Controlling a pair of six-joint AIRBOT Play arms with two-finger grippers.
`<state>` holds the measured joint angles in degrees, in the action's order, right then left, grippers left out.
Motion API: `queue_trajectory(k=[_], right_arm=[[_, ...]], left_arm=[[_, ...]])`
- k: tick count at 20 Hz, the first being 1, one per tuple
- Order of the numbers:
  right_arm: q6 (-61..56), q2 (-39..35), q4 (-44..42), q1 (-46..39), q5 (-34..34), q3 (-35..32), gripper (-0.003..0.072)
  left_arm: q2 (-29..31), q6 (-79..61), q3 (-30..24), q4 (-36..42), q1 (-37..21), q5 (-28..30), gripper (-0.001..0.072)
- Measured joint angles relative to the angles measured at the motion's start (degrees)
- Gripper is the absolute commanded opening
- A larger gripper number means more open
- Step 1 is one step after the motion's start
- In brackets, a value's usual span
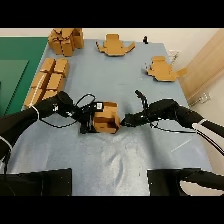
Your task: Fold the box.
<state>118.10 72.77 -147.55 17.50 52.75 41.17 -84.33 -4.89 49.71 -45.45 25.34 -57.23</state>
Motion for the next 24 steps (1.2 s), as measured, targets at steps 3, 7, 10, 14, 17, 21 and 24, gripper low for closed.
queue_trajectory(k=[3,7,10,14,17,21,24], right_arm=[[0.00,-0.44,-1.75,0.26,1.16,0.17,0.0065],[0.02,-0.63,-2.86,0.35,2.14,0.26,0.0065],[0.00,-0.70,-3.23,0.35,3.13,0.26,0.0065],[0.02,-0.70,-3.76,0.44,3.65,0.26,0.0206],[0.00,-0.70,-4.17,0.66,3.63,0.26,0.0283],[-1.16,-0.50,-4.24,0.81,2.45,0.44,0.0471],[-4.61,0.22,-2.73,1.46,0.46,1.86,0.0471]], left_arm=[[-0.07,0.02,0.02,0.02,-0.02,-0.15,0.0019],[-0.04,0.02,0.00,0.02,-0.02,-0.24,0.0019],[-0.04,0.02,0.02,0.02,-0.02,-0.28,0.0019],[-0.04,0.04,0.02,0.02,-0.02,-0.37,0.0019],[-0.04,0.04,0.00,0.02,-0.02,-0.39,0.0019],[-0.04,0.04,0.02,0.02,-0.02,-0.39,0.0019],[-0.04,0.04,0.00,0.02,-0.02,-0.39,0.0019]])
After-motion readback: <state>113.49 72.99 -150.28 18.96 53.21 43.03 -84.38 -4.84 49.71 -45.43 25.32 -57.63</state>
